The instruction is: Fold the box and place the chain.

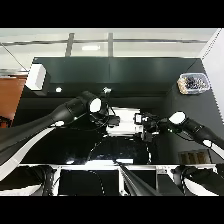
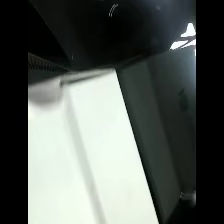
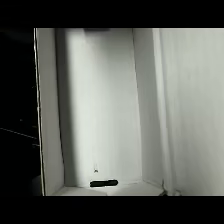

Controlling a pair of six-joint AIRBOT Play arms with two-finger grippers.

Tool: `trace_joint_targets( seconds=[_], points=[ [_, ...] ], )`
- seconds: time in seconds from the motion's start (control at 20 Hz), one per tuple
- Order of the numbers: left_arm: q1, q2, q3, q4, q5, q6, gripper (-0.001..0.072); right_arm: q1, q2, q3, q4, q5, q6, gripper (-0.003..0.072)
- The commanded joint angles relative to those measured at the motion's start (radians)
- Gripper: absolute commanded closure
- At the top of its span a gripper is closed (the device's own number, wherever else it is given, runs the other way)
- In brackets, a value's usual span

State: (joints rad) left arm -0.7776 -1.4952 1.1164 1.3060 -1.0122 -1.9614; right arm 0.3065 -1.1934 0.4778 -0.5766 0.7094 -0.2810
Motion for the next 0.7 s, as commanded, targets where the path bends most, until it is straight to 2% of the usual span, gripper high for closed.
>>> trace_joint_targets(
  seconds=[0.0,0.3,0.5,0.65],
  points=[
    [-0.046,-0.005,0.045,0.043,-0.008,-0.077,0.0323,0.001,0.000,0.000,0.000,0.000,0.000,0.0590],
    [-0.063,-0.009,0.046,0.078,-0.022,-0.174,0.0380,0.001,0.000,0.000,0.000,0.000,0.000,0.0591],
    [-0.072,-0.020,0.046,0.161,-0.066,-0.233,0.0380,0.001,0.000,0.000,0.000,0.000,0.000,0.0591],
    [-0.072,-0.043,0.049,0.173,-0.076,-0.246,0.0380,0.001,0.000,0.000,0.000,0.000,0.000,0.0591]
  ],
)
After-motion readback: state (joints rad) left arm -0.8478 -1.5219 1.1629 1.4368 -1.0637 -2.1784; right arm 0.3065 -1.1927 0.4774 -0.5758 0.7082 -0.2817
